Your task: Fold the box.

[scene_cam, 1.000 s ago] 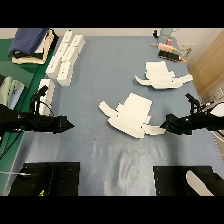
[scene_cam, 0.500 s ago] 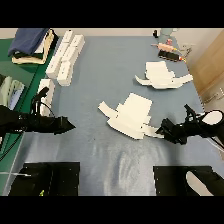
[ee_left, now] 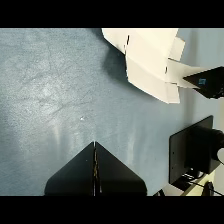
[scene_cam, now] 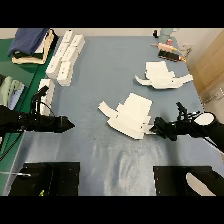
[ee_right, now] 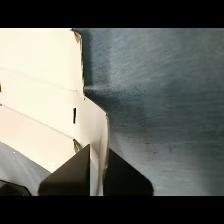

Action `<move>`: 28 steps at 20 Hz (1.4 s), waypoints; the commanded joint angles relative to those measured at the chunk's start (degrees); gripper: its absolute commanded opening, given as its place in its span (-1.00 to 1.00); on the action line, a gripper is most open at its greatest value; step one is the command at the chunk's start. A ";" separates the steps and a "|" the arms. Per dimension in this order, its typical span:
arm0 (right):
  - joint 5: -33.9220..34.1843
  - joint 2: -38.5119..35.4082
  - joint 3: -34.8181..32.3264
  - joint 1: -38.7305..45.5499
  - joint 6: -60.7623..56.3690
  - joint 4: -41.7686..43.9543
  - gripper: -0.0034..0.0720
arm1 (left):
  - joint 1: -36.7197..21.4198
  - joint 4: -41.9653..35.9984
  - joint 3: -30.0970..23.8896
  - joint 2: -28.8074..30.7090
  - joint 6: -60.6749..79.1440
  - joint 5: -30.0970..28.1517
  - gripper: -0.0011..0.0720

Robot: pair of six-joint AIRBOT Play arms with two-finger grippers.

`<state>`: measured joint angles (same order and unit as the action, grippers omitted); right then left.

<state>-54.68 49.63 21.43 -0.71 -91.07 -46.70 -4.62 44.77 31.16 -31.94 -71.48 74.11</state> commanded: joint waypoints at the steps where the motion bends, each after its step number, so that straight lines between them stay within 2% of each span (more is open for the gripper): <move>1: 0.02 1.92 -0.02 -0.35 9.01 2.54 -0.91 | -0.02 0.00 -0.02 0.04 0.55 0.26 -0.92; 4: -9.22 1.86 -0.02 -0.46 20.33 6.08 -0.91 | -0.11 0.24 0.15 -0.68 0.57 -0.04 -0.92; 5: -11.19 1.46 -0.24 -0.74 20.70 5.22 -0.91 | -0.11 0.26 0.33 -1.55 0.57 -0.13 -0.64; 6: -11.56 0.37 -0.59 -1.99 20.68 3.10 -0.91 | -0.11 0.24 0.59 -2.93 0.55 -0.24 0.19; 7: -11.21 -1.09 -0.92 -3.74 20.65 0.81 -0.91 | -0.11 0.22 0.98 -4.70 0.59 -0.20 0.37; 11: -3.65 -6.08 -1.03 -10.95 21.27 -5.62 -0.91 | -0.11 -2.51 1.40 -12.11 3.48 -0.52 0.37; 17: 3.02 -6.38 -1.03 -17.73 23.65 -4.92 -0.91 | -0.02 -18.29 1.40 -25.57 18.01 -1.05 0.37; 20: 4.79 -6.38 -1.01 -20.24 23.63 -4.33 -0.91 | 0.00 -19.56 2.14 -33.09 22.43 -4.35 0.37; 21: 4.79 -6.38 -1.01 -20.46 23.61 -4.09 -0.91 | 0.31 -19.56 3.15 -35.41 23.65 -4.76 0.31; 24: 4.81 -6.38 -1.01 -20.46 23.61 -3.50 -0.91 | 3.72 -19.74 6.93 -41.16 26.01 -5.11 0.30; 28: 4.79 -6.38 -1.01 -20.46 23.61 -2.73 -0.91 | 11.82 -20.79 11.82 -45.90 28.92 -6.95 0.30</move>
